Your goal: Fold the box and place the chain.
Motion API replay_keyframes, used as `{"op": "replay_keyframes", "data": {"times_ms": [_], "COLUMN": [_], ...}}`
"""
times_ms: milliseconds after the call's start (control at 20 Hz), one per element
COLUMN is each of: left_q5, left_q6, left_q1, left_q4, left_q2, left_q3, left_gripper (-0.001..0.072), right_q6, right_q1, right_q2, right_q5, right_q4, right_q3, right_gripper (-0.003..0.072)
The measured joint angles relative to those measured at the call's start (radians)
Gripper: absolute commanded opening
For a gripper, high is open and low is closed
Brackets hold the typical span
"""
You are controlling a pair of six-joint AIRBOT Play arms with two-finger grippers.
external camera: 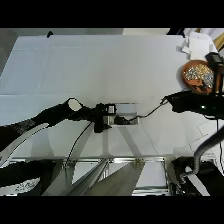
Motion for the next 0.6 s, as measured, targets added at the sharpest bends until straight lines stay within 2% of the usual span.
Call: {"op": "replay_keyframes", "data": {"times_ms": [250, 600], "left_q5": [0.0, 0.0], "left_q6": [0.0, 0.0], "left_q1": [0.0, 0.0], "left_q4": [0.0, 0.0], "left_q2": [0.0, 0.0], "left_q3": [0.0, 0.0], "left_gripper": [0.0135, 0.0135], "right_q6": [-0.033, -0.12], "right_q1": [0.0, 0.0], "right_q2": [0.087, 0.098], "right_q5": [0.006, -0.074], "right_q4": [0.19, 0.409], "right_q3": [0.0, 0.0], "right_gripper": [0.0018, 0.0018]}}
